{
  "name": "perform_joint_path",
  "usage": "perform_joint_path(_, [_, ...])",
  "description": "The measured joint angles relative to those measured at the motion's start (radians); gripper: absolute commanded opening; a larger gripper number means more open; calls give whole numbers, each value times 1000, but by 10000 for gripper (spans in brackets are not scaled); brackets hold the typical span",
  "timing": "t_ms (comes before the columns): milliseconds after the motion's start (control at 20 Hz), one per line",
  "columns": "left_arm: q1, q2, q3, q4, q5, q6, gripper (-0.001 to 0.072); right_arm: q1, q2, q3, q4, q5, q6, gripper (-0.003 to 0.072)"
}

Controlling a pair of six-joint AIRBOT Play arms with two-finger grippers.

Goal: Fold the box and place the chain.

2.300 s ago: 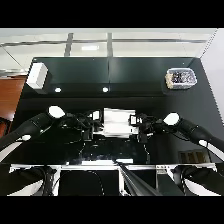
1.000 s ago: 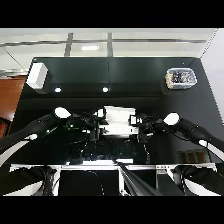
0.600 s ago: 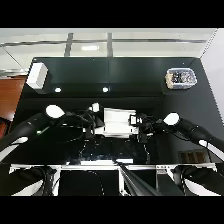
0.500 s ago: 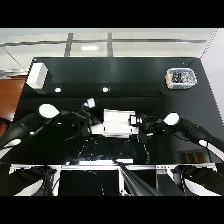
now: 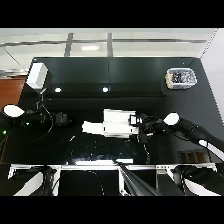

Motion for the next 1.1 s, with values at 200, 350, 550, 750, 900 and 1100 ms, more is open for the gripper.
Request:
perform_joint_path(200, [41,-169,-10,-126,-66,-26,22,0,0,0,0,0,0,181])
perform_joint_path(350, [-23,-264,3,-161,-74,-27,22,0,0,0,0,0,0,181])
perform_joint_path(550, [-162,-343,49,-182,-79,-8,23,0,0,0,0,0,0,181])
perform_joint_path(750, [-243,-379,118,-193,-78,13,27,0,0,0,0,0,0,181])
perform_joint_path(900, [-262,-388,164,-207,-113,28,497,0,0,0,0,0,0,181])
perform_joint_path(1100, [-275,-392,213,-238,-173,36,685,0,0,0,0,0,0,181])
